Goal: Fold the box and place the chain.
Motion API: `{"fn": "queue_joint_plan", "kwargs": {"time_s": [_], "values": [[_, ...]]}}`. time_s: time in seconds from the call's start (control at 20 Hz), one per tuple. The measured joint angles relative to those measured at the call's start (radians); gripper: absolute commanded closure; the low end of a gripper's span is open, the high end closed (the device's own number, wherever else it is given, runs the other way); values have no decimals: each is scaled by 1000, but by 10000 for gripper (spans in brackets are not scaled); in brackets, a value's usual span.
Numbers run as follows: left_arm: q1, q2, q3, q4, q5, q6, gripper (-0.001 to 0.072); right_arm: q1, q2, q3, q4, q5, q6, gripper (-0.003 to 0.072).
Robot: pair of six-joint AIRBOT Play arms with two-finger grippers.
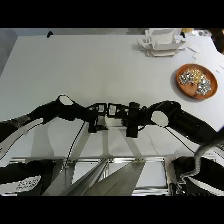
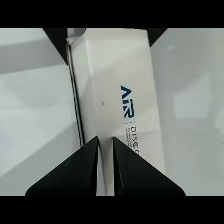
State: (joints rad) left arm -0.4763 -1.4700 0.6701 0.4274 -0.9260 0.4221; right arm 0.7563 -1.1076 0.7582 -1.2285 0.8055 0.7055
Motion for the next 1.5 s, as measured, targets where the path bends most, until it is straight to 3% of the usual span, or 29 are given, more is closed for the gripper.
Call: {"fn": "queue_joint_plan", "kwargs": {"time_s": [0.1,0.35,0.45,0.55,0.6,0.7,1.5], "values": [[0,0,0,0,1,0,518,8,0,-5,3,9,-12,482],[0,0,0,-3,4,-1,518,15,5,-10,9,30,-22,481],[0,0,0,-3,4,-3,518,15,16,-10,12,39,-23,431],[0,0,0,-4,5,-3,518,16,33,-10,26,23,-25,428],[0,0,0,-4,5,-3,518,16,37,-10,28,16,-25,468],[0,0,0,-4,6,-3,518,16,44,-10,37,-3,-25,669],[0,0,0,-4,9,-3,518,16,-1,-14,60,-14,18,669]]}}
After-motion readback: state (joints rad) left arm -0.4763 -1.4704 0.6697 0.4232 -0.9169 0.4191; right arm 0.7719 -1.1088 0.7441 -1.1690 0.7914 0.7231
